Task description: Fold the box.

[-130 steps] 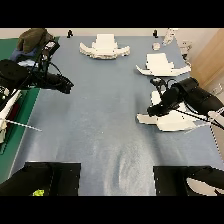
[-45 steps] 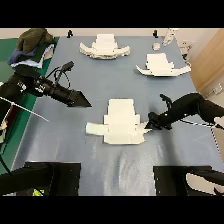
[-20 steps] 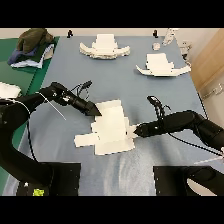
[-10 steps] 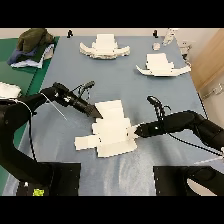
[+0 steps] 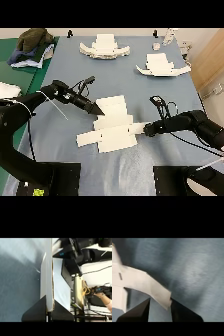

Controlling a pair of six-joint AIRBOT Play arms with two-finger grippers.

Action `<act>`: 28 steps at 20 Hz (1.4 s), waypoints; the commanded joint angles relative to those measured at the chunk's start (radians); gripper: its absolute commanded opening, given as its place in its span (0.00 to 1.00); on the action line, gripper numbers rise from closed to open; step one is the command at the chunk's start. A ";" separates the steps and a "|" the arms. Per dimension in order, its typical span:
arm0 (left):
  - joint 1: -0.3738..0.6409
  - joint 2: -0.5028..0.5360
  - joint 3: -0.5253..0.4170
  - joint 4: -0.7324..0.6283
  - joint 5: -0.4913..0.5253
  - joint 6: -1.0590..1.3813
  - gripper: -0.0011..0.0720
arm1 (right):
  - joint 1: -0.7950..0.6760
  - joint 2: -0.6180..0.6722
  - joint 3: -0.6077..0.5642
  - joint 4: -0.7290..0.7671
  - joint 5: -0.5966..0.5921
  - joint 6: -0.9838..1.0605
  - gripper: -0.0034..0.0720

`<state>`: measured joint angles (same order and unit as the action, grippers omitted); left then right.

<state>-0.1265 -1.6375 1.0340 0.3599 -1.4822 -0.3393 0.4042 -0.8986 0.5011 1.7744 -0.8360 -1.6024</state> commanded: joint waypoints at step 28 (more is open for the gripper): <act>-0.352 0.614 -0.541 -0.052 0.771 0.665 0.03 | -0.005 -0.056 0.272 -0.382 0.024 0.515 0.75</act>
<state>-0.4767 -1.0115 0.4873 0.3164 -0.7143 0.3161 0.3992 -0.9535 0.7723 1.3880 -0.8120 -1.0889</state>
